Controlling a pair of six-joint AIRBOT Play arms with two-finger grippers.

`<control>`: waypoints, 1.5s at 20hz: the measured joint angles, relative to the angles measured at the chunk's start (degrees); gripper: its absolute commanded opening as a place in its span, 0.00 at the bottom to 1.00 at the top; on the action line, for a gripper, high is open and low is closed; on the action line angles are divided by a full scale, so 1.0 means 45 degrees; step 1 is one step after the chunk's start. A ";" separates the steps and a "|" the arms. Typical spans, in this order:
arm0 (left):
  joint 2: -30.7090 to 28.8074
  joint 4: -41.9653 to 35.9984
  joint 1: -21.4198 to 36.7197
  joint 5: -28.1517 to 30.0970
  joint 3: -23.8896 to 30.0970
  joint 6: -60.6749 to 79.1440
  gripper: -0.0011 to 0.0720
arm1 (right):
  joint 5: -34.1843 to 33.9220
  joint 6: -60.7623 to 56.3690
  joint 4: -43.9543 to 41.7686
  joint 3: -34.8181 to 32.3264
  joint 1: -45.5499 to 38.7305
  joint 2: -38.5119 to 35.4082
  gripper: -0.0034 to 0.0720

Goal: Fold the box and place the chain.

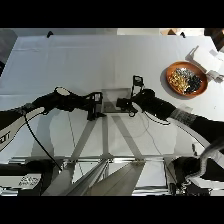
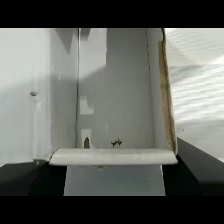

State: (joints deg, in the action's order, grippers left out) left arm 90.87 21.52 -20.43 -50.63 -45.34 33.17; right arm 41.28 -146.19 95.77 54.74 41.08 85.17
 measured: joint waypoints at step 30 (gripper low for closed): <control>0.0005 0.0005 -0.0015 -0.0044 0.0000 0.0049 0.31 | 0.1608 0.8786 -0.4065 -0.0602 -0.2059 -0.3478 0.68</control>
State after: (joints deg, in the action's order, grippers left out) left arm 90.89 21.54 -20.49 -50.83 -45.34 33.39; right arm 48.51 -106.65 77.47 52.03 31.81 69.52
